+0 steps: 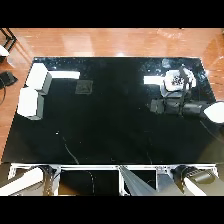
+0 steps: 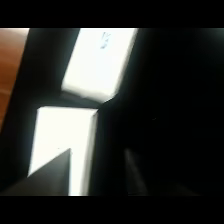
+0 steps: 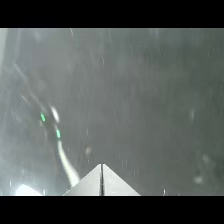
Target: Fold the box and place the chain.
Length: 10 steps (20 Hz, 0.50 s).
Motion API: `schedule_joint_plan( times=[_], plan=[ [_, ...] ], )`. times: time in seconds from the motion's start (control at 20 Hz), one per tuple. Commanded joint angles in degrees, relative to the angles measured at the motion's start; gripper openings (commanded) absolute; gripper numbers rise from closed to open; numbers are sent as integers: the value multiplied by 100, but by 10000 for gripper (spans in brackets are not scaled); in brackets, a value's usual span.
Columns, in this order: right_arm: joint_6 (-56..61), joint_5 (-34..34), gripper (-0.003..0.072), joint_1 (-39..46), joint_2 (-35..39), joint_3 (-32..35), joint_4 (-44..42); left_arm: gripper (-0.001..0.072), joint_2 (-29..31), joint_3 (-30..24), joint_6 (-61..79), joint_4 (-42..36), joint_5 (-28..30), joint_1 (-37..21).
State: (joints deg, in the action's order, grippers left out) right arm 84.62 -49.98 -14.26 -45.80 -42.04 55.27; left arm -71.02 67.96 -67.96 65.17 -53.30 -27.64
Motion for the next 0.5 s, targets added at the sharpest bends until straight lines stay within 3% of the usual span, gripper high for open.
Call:
schedule_joint_plan(
  times=[0.0, 0.05, 0.2, 0.35, 0.45],
  plan=[
    [52, -210, 21, 0, 4, -949, 807, 100, 527, 216, -337, -632, -142, 374],
    [140, -378, 21, 0, 4, -1325, 1141, 22, 702, 225, -323, -678, -118, 573],
    [741, -1034, 21, 0, 20, -2232, 2271, 21, 1167, 223, -319, -713, -275, 1215],
    [1119, -1432, 20, -2, 291, -2153, 3250, 20, 1569, 66, -352, -446, -529, 2090],
    [1818, -1543, 20, -2, 581, -1668, 4238, 20, 1812, -334, -599, -50, -428, 2715]
  ],
)
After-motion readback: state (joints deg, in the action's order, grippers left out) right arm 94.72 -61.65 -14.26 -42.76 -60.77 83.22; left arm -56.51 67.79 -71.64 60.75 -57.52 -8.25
